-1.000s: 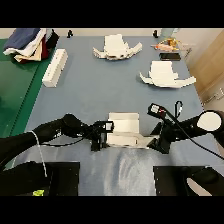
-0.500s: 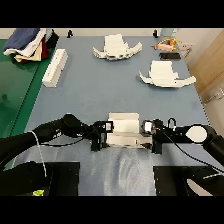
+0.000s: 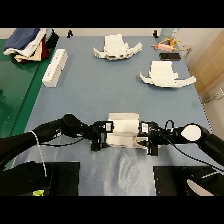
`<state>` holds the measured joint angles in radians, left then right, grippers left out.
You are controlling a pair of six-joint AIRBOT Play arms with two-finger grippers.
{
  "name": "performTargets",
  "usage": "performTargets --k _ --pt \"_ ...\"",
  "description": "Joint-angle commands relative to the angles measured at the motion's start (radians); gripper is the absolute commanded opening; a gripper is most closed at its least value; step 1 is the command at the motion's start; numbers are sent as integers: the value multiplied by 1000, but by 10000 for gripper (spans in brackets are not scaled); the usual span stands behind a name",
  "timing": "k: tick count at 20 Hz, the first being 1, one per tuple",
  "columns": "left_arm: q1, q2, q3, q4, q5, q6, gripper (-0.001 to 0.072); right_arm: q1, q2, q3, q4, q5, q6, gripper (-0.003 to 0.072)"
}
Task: Fold the box.
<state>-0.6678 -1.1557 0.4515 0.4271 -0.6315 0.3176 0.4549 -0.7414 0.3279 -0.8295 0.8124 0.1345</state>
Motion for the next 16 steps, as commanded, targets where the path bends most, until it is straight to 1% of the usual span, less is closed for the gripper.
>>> performTargets --k 1,2,3,5,6,9,14,15,16 --pt "0 0 0 -1 1 -1 424 21 -7 -1 19 -31 -5 260" --pt "0 0 0 -1 1 -1 423 21 -7 -1 20 -40 -5 264" --pt "0 0 0 -1 1 -1 424 21 -7 -1 23 -46 -5 313" --pt "0 0 0 -1 1 -1 424 21 -14 -1 43 -47 -6 564" --pt "0 0 0 -1 1 -1 423 21 -24 -1 61 -47 -16 671" --pt "0 0 0 -1 1 -1 423 21 -54 -1 116 -47 -66 699" --pt "0 0 0 -1 1 -1 423 21 -48 1 97 -41 -59 697" --pt "0 0 0 -1 1 -1 423 21 -42 1 76 -42 -30 673" --pt "0 0 0 -1 1 -1 423 21 -32 3 35 -42 33 563"
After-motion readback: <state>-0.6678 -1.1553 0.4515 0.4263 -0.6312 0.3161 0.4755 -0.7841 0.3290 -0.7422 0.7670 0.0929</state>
